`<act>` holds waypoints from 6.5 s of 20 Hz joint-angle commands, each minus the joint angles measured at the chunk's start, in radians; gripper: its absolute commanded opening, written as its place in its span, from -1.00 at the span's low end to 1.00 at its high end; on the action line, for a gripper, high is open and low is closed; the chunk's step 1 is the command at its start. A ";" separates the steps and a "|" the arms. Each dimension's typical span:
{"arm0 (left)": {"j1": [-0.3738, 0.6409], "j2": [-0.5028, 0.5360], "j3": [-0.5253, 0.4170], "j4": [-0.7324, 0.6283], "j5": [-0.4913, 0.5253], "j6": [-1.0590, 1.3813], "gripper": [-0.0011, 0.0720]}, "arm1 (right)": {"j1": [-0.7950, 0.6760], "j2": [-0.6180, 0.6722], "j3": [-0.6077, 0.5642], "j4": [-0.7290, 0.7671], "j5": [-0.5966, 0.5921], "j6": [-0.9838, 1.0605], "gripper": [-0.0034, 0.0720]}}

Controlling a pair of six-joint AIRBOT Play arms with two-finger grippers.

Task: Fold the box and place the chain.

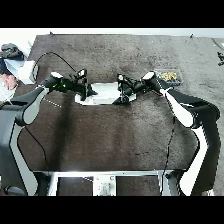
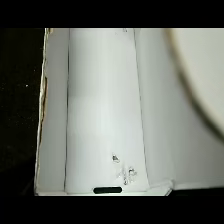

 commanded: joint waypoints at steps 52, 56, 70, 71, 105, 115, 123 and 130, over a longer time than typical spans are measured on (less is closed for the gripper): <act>0.100 0.050 0.013 -0.071 -0.212 -0.034 0.00 | 0.001 0.000 -0.002 -0.029 -0.032 0.016 0.16; 0.151 0.108 0.017 -0.156 -0.398 -0.063 -0.01 | 0.001 0.000 -0.002 -0.029 -0.033 0.016 0.16; -0.008 0.119 0.016 -0.107 0.016 -0.235 -0.94 | 0.001 0.000 -0.002 -0.029 -0.032 0.016 0.16; -0.008 0.119 0.016 -0.118 0.050 -0.235 -0.94 | 0.001 0.000 -0.002 -0.029 -0.032 0.016 0.16; 0.023 0.319 -0.079 0.267 0.035 -0.233 -0.12 | 0.001 0.000 -0.002 -0.029 -0.032 0.016 0.16; -0.039 0.316 -0.252 0.422 0.235 -0.206 1.00 | 0.001 0.000 -0.002 -0.029 -0.032 0.016 0.16; -0.103 0.316 -0.261 0.399 0.325 -0.237 1.00 | 0.001 0.000 -0.002 -0.029 -0.032 0.016 0.16; -0.103 0.312 -0.261 0.397 0.294 -0.235 -0.11 | 0.001 0.000 -0.002 -0.029 -0.032 0.016 0.16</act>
